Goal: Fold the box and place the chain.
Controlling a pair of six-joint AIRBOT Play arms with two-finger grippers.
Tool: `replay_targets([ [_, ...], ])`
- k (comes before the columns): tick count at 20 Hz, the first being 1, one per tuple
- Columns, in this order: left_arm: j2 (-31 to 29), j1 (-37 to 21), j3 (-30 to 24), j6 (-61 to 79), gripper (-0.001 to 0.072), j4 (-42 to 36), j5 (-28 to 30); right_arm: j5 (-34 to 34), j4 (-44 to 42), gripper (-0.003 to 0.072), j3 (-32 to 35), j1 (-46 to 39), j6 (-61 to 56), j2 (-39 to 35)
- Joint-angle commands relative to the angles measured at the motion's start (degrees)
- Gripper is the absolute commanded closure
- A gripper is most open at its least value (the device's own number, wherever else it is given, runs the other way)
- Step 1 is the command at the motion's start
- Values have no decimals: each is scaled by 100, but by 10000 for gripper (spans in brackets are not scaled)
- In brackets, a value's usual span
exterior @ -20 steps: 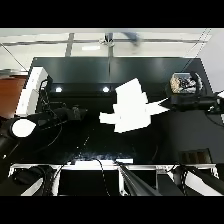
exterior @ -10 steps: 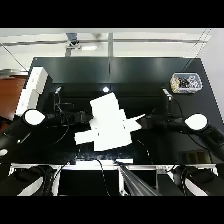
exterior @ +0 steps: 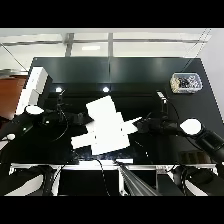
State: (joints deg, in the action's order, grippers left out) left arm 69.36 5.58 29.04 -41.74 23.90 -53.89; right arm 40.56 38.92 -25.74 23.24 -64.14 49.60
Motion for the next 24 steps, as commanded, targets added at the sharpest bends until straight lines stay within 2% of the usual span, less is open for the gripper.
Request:
replay_targets([
  [1, 538, -328, 2, 2463, -11, -1156, -1432, 151, 11, 660, 4, 22, -22, -4],
  [4, 1093, -332, 13, 2697, -11, -1073, -1967, 90, 13, 660, 4, 22, -101, -4],
  [7, 1482, -334, 13, 2699, -11, -763, -2118, 35, 13, 660, 4, 20, -105, -4],
  [15, 1545, -205, 79, 2997, -5, -789, -2100, 79, 76, 660, 4, 22, -103, -4],
  [16, 1545, -120, 160, 3018, 17, -785, -2087, 94, 79, 660, 4, 22, -103, -4],
  [18, 1545, 72, 321, 3132, 106, -789, -1993, 101, 76, 660, 4, 22, -105, -4],
  [20, 1545, 297, 468, 3134, 106, -761, -1941, 92, 76, 660, 4, 22, -105, -4],
  [21, 1545, 365, 540, 3134, 142, -688, -1939, 92, 76, 660, 4, 22, -101, -4],
  [24, 1545, 341, 708, 3128, 447, -459, -1871, 105, 76, 659, 4, 22, -76, -4],
])
